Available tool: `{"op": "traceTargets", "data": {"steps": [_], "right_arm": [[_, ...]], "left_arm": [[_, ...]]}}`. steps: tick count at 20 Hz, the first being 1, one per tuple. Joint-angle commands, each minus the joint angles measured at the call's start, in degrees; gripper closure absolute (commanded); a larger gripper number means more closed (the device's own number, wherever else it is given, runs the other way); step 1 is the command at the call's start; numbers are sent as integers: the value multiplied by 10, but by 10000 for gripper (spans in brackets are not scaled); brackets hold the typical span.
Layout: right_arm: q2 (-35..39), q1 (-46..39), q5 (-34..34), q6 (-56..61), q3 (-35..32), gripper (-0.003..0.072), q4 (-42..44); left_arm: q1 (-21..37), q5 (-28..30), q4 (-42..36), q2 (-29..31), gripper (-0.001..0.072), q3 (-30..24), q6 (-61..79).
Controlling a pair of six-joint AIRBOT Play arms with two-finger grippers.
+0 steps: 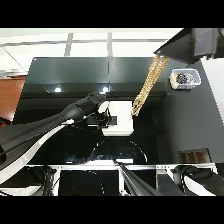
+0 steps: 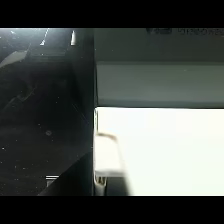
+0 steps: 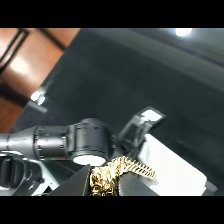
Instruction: Fold the box and place the chain.
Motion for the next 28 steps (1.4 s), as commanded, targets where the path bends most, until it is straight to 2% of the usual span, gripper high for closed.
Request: {"op": "traceTargets", "data": {"steps": [1,9,20,24,28], "right_arm": [[-19,45,-14,4,-1,675,-2],[-38,72,-32,6,-47,675,-3],[-36,72,-34,4,-49,675,-6],[-35,72,-52,-14,-49,675,36],[-35,72,-58,-16,-48,675,37]], "left_arm": [[0,0,0,0,680,0,0],[0,0,0,0,680,0,0],[0,0,0,0,680,0,0],[0,0,0,0,680,0,0],[0,0,0,0,680,0,0]]}}
